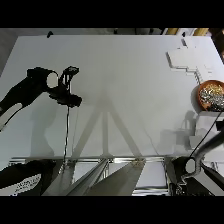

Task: Fold the box and place the chain.

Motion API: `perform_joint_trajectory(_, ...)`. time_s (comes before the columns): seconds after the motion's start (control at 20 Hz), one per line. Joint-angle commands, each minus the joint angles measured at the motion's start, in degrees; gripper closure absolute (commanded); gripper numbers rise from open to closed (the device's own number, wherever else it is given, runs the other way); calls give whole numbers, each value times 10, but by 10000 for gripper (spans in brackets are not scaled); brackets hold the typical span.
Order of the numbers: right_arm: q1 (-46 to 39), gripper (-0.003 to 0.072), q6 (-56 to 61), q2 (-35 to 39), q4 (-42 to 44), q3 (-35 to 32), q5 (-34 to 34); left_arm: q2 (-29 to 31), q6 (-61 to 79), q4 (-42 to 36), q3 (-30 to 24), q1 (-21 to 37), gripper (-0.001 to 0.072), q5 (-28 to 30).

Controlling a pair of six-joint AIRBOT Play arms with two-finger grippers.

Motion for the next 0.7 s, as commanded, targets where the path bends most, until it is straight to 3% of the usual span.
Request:
perform_joint_trajectory(0.0, -69, 222, -19, -8, -5, 1, -35, 0, 0, 0, 0, 0, 490, 0)
perform_joint_trajectory(0.35, -115, 257, -16, -23, -36, 1, -61, 0, 0, 0, 0, 0, 490, 0)
perform_joint_trajectory(0.4, -123, 311, -13, -26, -34, 1, -61, 0, 0, 0, 0, 0, 490, 0)
perform_joint_trajectory(0.45, -130, 312, -13, -29, -32, 1, -59, 0, 0, 0, 0, 0, 490, 0)
perform_joint_trajectory(0.65, -136, 559, -14, -30, -26, 1, -40, 0, 0, 0, 0, 0, 490, 0)
